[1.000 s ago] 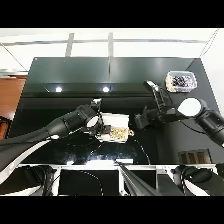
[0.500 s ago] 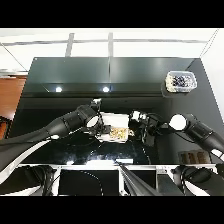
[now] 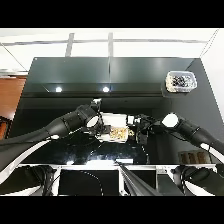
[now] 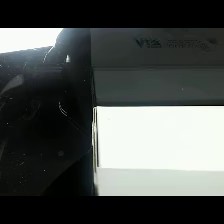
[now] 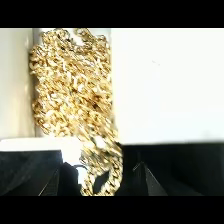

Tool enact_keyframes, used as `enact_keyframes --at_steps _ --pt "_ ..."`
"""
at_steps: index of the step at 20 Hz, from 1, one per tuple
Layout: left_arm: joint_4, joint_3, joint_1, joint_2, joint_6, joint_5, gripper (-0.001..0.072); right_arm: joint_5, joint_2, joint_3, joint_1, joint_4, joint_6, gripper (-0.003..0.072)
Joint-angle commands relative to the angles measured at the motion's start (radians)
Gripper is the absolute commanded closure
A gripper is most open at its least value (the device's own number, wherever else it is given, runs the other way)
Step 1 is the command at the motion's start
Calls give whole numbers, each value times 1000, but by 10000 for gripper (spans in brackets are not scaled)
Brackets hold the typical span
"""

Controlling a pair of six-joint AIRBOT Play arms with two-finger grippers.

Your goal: Fold the box and place the chain.

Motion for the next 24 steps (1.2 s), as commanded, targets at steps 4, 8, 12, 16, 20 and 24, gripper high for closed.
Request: enact_keyframes --at_steps 4,8,12,16,20,24 --pt "0 0 1 0 0 0 679 -50 -38 -1 46 27 -24 67" --pt "0 0 1 0 0 -1 679 -51 -35 0 46 -37 86 562" --pt "0 0 1 0 0 -2 679 -49 43 0 41 -216 367 677" --pt "0 0 1 0 0 -2 679 101 218 34 0 -363 671 677" --pt "0 0 1 0 0 0 679 279 314 151 -7 -110 888 676" --pt "0 0 1 0 0 8 679 132 267 151 44 237 967 674"
